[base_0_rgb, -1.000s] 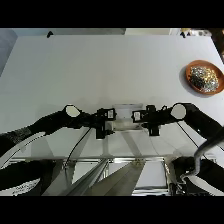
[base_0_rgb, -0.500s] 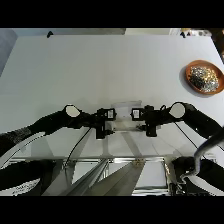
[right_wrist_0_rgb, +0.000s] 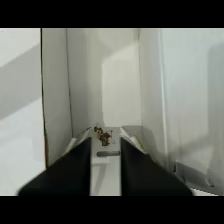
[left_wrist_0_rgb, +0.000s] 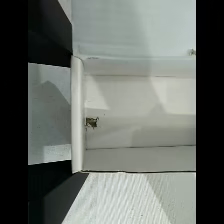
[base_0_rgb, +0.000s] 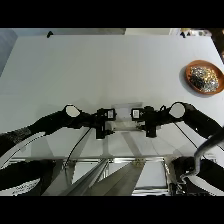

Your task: Fold the box and place the chain.

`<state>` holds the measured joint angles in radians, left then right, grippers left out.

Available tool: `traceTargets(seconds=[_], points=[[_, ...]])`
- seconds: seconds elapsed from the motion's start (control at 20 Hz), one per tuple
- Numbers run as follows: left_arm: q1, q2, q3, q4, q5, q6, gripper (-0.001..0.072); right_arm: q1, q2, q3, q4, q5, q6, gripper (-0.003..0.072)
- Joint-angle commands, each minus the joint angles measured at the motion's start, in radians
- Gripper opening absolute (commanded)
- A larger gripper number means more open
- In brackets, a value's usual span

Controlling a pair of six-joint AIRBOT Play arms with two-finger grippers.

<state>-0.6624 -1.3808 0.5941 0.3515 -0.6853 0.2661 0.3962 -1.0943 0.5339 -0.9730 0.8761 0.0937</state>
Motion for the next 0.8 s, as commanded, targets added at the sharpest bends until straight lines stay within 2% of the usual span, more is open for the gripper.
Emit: traceTargets(seconds=[0.0, 0.3, 0.55, 0.7, 0.75], points=[[0.0, 0.0, 0.0, 0.0, 0.0, -0.002, 0.0312, 0.001, 0.005, 0.0, -0.065, 0.039, 0.1, 0.0038], [0.0, 0.0, 0.0, 0.0, 0.0, -0.001, 0.0312, 0.001, 0.059, 0.008, -0.224, 0.056, 0.46, 0.0027], [0.0, 0.0, 0.0, 0.0, 0.0, -0.001, 0.0312, 0.0, 0.249, 0.066, -0.538, 0.125, 0.897, 0.0028], [0.0, 0.0, 0.0, 0.0, 0.0, -0.001, 0.0312, -0.014, 0.279, 0.066, -0.766, 0.166, 1.116, 0.0024], [0.0, 0.0, 0.0, 0.0, 0.0, -0.001, 0.0312, -0.055, 0.278, 0.066, -0.783, 0.166, 1.131, 0.0023]])
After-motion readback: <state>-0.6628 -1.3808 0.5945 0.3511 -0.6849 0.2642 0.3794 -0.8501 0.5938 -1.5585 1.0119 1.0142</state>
